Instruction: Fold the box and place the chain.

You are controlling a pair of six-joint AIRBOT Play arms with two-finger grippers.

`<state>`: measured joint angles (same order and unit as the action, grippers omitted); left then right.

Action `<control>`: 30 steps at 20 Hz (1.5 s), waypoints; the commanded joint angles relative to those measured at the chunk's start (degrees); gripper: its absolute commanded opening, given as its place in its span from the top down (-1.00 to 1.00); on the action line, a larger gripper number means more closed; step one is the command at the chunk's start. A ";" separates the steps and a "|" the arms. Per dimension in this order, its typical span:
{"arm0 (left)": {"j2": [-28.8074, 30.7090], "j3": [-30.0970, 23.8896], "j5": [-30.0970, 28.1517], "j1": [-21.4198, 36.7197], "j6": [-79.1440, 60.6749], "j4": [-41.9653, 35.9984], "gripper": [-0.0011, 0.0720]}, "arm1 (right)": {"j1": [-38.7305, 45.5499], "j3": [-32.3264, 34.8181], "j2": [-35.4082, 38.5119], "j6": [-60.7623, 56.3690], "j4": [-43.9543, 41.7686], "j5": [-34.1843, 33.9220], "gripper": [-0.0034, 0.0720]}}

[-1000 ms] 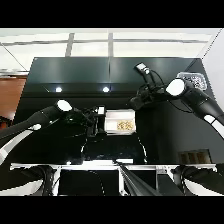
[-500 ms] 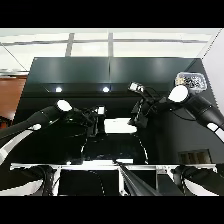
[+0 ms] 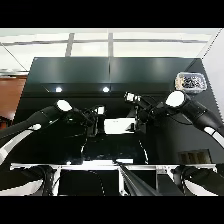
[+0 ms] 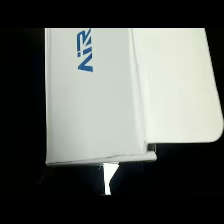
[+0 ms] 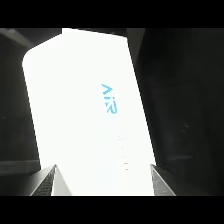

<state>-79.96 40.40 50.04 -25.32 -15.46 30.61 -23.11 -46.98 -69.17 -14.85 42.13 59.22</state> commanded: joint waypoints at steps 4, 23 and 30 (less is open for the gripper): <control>0.02 0.07 0.02 -0.04 -0.02 0.02 -0.10 | -0.35 -0.02 0.02 -2.51 -0.33 -5.38 -0.13; 0.02 0.07 0.02 -0.04 -0.02 0.02 -0.12 | -2.10 1.31 -0.04 -4.83 -0.04 -3.06 0.23; 0.02 0.07 0.02 -0.04 -0.02 0.02 -0.12 | -3.41 1.29 -0.04 -6.38 -0.09 -3.17 -0.10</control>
